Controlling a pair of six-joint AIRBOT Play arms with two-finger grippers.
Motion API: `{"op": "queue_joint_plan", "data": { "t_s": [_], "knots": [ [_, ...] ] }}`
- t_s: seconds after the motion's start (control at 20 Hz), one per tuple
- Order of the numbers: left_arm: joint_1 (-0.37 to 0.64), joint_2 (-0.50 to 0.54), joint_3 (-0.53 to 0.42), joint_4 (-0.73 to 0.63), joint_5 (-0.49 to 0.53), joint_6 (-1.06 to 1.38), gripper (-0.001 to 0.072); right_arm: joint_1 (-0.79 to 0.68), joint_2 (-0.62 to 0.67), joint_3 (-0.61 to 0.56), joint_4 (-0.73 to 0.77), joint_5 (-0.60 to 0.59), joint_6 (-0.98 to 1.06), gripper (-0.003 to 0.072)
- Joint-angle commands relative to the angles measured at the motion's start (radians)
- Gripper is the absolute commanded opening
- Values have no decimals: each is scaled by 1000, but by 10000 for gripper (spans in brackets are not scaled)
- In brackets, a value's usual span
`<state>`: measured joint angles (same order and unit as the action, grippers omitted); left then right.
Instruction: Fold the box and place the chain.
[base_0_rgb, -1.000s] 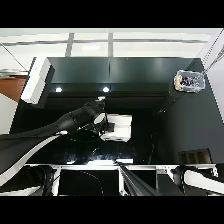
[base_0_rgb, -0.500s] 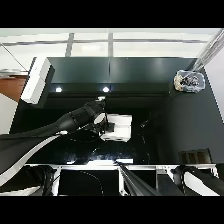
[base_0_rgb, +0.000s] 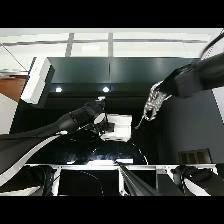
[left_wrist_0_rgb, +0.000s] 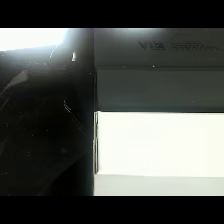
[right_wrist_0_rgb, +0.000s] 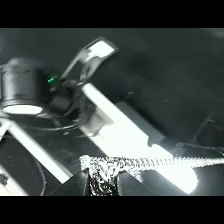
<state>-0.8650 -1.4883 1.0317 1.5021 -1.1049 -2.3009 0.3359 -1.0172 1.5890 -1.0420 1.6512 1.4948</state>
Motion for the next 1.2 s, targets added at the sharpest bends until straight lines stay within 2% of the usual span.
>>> {"op": "queue_joint_plan", "data": {
  "t_s": [0.0,0.2,0.5,0.8,0.9,1.15],
  "knots": [
    [0,0,0,0,-4,0,32,117,5,-84,28,-97,22,36],
    [0,0,0,0,-3,0,32,175,4,-130,29,-142,46,37],
    [0,0,0,0,-3,0,32,177,4,-132,48,-196,46,36],
    [0,0,0,0,-3,0,32,177,21,-132,33,-127,46,36],
    [0,0,0,0,-3,0,32,177,53,-132,-35,-106,66,36],
    [0,0,0,1,-3,0,32,177,154,-132,-63,-62,127,36]
  ]
}}
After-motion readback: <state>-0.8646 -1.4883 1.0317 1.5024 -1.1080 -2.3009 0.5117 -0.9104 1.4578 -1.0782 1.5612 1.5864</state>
